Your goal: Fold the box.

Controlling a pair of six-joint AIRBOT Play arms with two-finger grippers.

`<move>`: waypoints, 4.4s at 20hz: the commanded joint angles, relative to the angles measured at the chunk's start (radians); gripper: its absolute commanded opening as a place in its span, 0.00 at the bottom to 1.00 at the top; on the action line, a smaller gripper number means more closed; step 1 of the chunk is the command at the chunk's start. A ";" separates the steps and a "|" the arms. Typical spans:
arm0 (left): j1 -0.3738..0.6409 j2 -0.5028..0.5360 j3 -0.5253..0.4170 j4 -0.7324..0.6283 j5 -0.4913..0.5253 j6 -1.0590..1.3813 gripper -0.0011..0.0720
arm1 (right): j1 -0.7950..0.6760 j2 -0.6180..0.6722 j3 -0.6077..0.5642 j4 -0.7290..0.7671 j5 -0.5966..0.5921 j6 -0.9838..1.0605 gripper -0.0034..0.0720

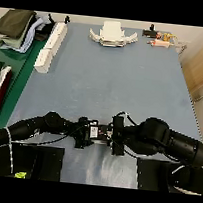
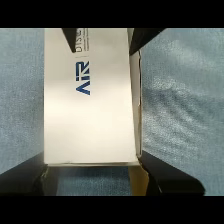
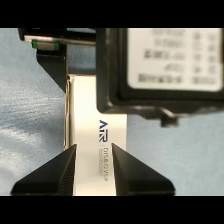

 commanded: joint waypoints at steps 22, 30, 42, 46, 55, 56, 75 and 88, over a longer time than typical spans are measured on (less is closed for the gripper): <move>0.000 0.000 0.001 0.000 0.002 -0.001 0.73 | 0.001 0.126 -0.295 0.154 0.508 0.422 0.04; 0.000 0.000 0.001 0.000 0.002 -0.001 0.73 | 0.001 0.233 -0.445 0.155 0.716 0.570 0.04; 0.000 0.000 0.001 0.000 0.002 -0.001 0.73 | 0.055 0.308 -0.562 0.149 0.797 0.632 0.05; 0.000 0.000 0.001 -0.001 0.002 -0.001 0.73 | 0.055 0.302 -0.569 0.116 0.840 0.631 0.05; 0.000 0.000 0.001 0.000 0.002 -0.001 0.73 | 0.055 0.301 -0.636 0.123 0.850 0.632 0.05; 0.000 0.000 0.001 0.000 0.002 -0.001 0.73 | 0.055 0.301 -0.640 0.123 0.850 0.632 0.05; 0.000 0.000 0.001 0.000 0.002 -0.001 0.73 | 0.055 0.272 -0.640 0.146 0.867 0.643 0.05; 0.000 0.000 0.001 0.000 0.002 -0.001 0.73 | 0.055 0.272 -0.569 0.148 0.864 0.666 0.10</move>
